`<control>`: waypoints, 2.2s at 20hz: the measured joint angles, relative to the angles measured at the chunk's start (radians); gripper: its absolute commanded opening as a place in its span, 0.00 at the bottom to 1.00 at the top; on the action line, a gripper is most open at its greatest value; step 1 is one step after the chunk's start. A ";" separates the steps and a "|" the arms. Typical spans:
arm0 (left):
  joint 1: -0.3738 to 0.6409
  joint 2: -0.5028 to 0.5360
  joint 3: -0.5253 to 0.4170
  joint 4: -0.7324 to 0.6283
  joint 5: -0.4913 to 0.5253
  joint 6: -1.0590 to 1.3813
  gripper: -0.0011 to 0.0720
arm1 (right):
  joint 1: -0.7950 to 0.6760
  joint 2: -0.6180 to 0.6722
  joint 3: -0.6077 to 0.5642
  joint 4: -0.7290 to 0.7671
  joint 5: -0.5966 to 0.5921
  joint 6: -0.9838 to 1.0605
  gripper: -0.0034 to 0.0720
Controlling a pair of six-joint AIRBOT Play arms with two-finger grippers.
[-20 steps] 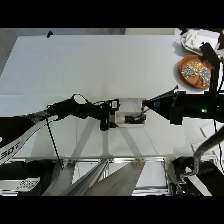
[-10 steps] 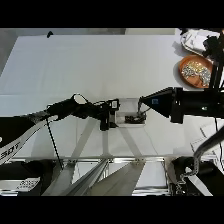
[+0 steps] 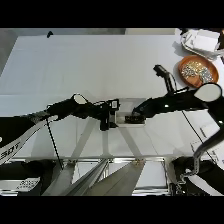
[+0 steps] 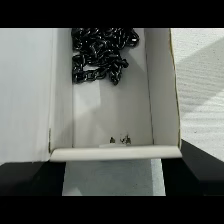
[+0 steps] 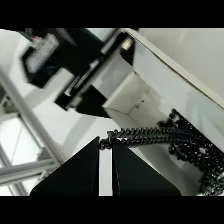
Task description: Fold the box and place the chain.
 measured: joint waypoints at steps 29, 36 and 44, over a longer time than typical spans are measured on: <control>0.000 0.000 0.000 0.000 0.000 0.000 0.30 | -0.279 -0.048 0.056 -0.289 0.050 -0.462 0.58; 0.000 0.000 0.000 0.000 0.000 0.000 0.30 | -0.182 -0.132 -0.045 -0.398 -0.066 -0.796 0.58; 0.000 0.000 0.000 0.000 0.000 0.000 0.30 | -0.164 -0.142 -0.177 -0.253 -0.197 -1.061 0.58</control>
